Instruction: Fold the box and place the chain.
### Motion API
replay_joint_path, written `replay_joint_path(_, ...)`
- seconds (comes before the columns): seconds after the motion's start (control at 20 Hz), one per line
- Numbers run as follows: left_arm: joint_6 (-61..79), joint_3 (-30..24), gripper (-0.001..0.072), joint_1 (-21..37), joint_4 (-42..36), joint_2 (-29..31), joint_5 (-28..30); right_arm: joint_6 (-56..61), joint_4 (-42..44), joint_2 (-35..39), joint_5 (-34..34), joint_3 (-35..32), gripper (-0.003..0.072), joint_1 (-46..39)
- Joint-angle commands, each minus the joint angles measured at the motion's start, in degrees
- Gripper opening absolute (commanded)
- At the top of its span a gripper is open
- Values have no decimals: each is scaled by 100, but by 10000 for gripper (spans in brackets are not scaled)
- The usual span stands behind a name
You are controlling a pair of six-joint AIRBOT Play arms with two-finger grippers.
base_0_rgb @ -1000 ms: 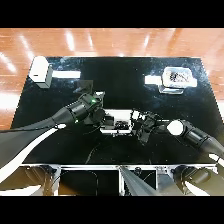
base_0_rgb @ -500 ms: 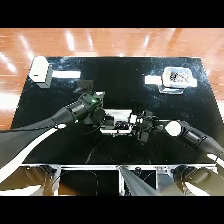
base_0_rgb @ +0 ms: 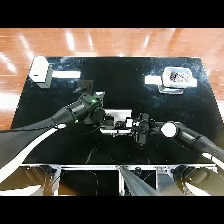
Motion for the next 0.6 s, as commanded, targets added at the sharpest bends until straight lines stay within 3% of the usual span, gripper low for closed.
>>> replay_joint_path(0.0,2,2,23,0,0,2,-2,-4,74,-50,-201,4,168,61)
replay_joint_path(0.05,2,2,23,0,0,2,0,-4,72,-52,-214,4,89,61)
replay_joint_path(0.1,0,2,23,0,-2,2,0,-2,66,-50,-212,4,67,61)
replay_joint_path(0.55,2,2,23,0,0,2,-2,1062,35,234,190,7,63,-127)
